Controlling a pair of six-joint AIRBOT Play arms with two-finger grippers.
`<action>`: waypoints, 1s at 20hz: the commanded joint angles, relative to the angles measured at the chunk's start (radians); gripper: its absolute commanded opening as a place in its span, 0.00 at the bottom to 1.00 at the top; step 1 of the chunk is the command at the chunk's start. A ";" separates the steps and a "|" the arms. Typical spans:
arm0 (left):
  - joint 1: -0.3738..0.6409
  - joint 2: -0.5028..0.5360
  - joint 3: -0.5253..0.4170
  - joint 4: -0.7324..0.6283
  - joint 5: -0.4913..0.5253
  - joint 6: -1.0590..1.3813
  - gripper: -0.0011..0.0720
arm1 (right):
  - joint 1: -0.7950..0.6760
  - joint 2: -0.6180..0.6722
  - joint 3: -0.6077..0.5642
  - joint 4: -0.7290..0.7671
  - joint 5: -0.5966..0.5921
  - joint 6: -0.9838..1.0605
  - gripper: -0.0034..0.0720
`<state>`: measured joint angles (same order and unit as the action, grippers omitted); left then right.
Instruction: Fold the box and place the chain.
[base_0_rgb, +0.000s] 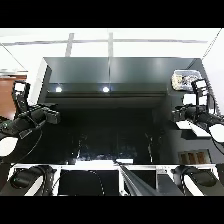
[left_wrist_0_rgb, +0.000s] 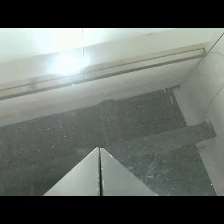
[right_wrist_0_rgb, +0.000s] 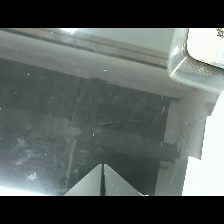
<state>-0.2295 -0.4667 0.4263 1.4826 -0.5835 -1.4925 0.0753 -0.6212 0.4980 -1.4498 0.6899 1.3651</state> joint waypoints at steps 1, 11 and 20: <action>-0.001 0.001 0.000 0.000 0.000 0.000 0.06 | 0.000 0.001 0.000 0.000 0.000 0.000 0.07; -0.001 0.001 0.000 0.000 0.000 0.000 0.06 | 0.000 0.001 0.000 0.000 0.000 0.000 0.07; -0.001 0.001 0.000 -0.004 0.053 0.000 0.06 | 0.000 0.001 0.000 0.066 -0.066 0.000 0.07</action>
